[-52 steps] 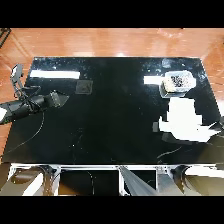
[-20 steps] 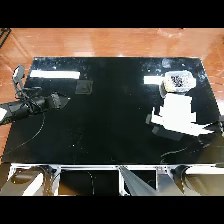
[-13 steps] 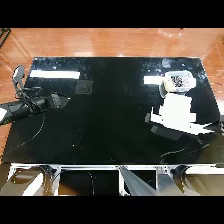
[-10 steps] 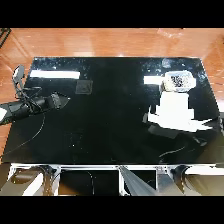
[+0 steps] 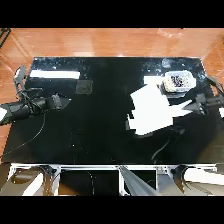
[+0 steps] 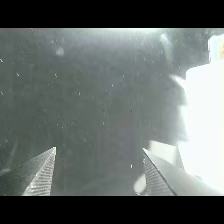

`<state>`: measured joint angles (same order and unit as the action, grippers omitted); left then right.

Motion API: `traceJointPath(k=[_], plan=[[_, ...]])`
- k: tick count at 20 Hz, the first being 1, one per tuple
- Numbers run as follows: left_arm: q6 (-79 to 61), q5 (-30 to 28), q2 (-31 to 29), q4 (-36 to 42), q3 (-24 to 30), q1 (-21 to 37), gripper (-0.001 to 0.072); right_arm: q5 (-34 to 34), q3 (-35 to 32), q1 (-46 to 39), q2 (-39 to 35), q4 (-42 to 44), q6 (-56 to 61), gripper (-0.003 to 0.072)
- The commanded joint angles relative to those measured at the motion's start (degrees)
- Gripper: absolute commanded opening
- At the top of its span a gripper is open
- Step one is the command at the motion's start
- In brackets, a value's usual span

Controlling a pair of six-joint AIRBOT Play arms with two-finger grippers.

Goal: Fold the box and place the chain.

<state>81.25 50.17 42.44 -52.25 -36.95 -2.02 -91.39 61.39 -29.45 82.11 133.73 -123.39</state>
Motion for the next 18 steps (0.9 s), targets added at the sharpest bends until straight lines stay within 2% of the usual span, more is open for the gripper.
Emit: traceJointPath(k=[1,4,7,10,12,14,18], plan=[[-2.03,3.41,0.96,0.74,0.02,-0.02,0.0617,6.21,-1.84,12.50,-7.56,5.84,0.22,0.0022],[-2.80,3.37,2.97,0.76,0.02,-0.02,0.0617,24.52,-12.07,21.59,-18.88,7.17,1.49,0.0021],[-4.46,1.92,5.77,2.03,0.02,-0.02,0.0617,38.84,-24.70,30.97,-28.57,8.41,6.16,0.0022],[-9.68,1.44,10.36,8.26,0.02,-0.02,0.0617,50.38,-33.66,39.06,-31.71,8.33,14.49,0.0022],[-12.66,1.49,13.46,12.28,0.00,-0.02,0.0617,54.73,-37.20,42.77,-31.69,8.28,17.88,0.0022],[-14.16,1.46,15.21,13.79,0.00,-0.02,0.0617,54.99,-37.94,43.17,-31.71,8.11,18.47,0.0022],[-15.28,1.46,16.06,13.79,0.00,-0.02,0.0617,53.20,-37.77,37.88,-31.71,7.08,18.47,0.0022]])
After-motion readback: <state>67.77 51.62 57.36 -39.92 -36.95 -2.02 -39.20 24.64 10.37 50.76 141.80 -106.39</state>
